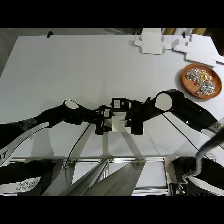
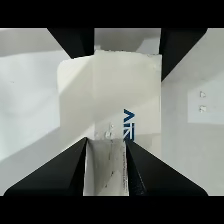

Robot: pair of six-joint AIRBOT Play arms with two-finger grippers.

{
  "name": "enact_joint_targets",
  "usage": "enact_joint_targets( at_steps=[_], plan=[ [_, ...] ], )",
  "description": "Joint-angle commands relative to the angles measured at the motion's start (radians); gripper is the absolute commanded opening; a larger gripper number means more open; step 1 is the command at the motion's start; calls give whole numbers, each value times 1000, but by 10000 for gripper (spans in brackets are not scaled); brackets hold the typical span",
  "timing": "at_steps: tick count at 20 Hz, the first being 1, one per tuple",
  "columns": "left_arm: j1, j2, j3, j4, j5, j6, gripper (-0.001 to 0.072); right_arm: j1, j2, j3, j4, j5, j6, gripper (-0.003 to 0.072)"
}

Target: Fold the box and place the chain.

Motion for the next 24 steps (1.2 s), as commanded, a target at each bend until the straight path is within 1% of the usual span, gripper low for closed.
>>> enact_joint_targets(
  at_steps=[1,3,5,6,10,11,14,17,19,20,21,22,24],
  plan=[
    [0,1,0,0,0,1,171,3,6,-15,-29,-58,-18,280],
    [0,1,0,0,0,1,171,3,26,-15,-34,-93,-19,269],
    [0,1,0,0,0,1,171,3,60,-15,-39,-130,-20,195],
    [0,1,0,0,0,1,171,3,72,-15,-39,-140,-20,172],
    [0,1,0,0,0,1,171,3,80,-28,-30,-141,-19,171],
    [0,1,0,0,0,1,171,3,79,-42,-28,-145,-20,161],
    [0,1,0,0,0,1,171,3,79,-97,-28,-197,-19,157],
    [0,1,0,0,0,1,171,3,79,-117,-28,-174,-19,165],
    [0,1,0,0,0,1,171,3,79,-117,-23,-148,-19,189],
    [0,1,0,0,0,1,171,3,79,-117,-22,-132,-19,217],
    [0,1,0,0,0,1,171,3,79,-117,-16,-114,-19,303],
    [0,1,0,0,0,1,171,3,80,-117,-15,-98,-23,367],
    [0,1,0,0,0,1,171,3,84,-117,-16,-78,-23,374]
  ],
)
